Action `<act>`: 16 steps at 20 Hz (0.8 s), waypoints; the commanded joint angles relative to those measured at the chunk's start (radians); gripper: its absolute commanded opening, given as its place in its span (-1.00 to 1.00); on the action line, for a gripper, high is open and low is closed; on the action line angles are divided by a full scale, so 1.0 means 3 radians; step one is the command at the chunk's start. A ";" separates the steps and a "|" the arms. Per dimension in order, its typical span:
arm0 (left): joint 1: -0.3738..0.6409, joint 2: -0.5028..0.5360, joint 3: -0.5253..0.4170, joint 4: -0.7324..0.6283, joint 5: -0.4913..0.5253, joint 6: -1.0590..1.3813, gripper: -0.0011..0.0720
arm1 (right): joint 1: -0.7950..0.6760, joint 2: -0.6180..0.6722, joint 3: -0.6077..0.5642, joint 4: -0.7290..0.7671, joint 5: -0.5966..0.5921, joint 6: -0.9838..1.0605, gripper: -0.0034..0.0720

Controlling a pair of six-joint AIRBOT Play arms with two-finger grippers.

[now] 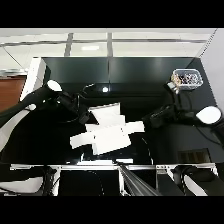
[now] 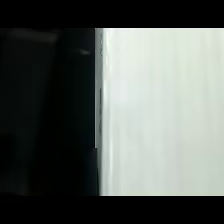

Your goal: Fold the box and place the chain.

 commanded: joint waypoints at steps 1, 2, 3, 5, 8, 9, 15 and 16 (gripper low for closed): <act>-0.0196 0.0397 -0.0346 -0.0039 0.0799 0.0371 -0.90 | -0.0085 0.0001 0.0383 -0.0577 0.0197 -0.0426 0.90; -0.0289 0.0450 -0.0440 -0.0100 0.1067 0.0763 -0.89 | -0.0028 -0.0005 0.0357 -0.0580 0.0172 -0.0697 0.90; -0.0374 0.0432 -0.0437 -0.0081 0.1180 0.1172 -0.89 | 0.0038 -0.0006 0.0309 -0.0577 0.0126 -0.0932 0.90; -0.0492 0.0343 -0.0356 -0.0071 0.1369 0.1554 -0.89 | 0.0237 -0.0009 0.0167 -0.0568 0.0000 -0.1335 0.90; -0.0565 0.0137 -0.0104 -0.0006 0.1377 0.1549 -0.89 | 0.0579 -0.0051 -0.0032 -0.0566 -0.0042 -0.2111 0.90; -0.0570 0.0065 -0.0014 0.0038 0.1300 0.1541 -0.89 | 0.0669 -0.0108 -0.0050 -0.0563 -0.0033 -0.2149 0.90; -0.0567 -0.0024 0.0074 0.0154 0.1199 0.1540 -0.89 | 0.1088 -0.0498 -0.0092 -0.0423 -0.0098 -0.2495 0.90; -0.0567 -0.0024 0.0074 0.0154 0.1198 0.1540 -0.89 | 0.1155 -0.0562 -0.0123 -0.0337 -0.0142 -0.2583 0.90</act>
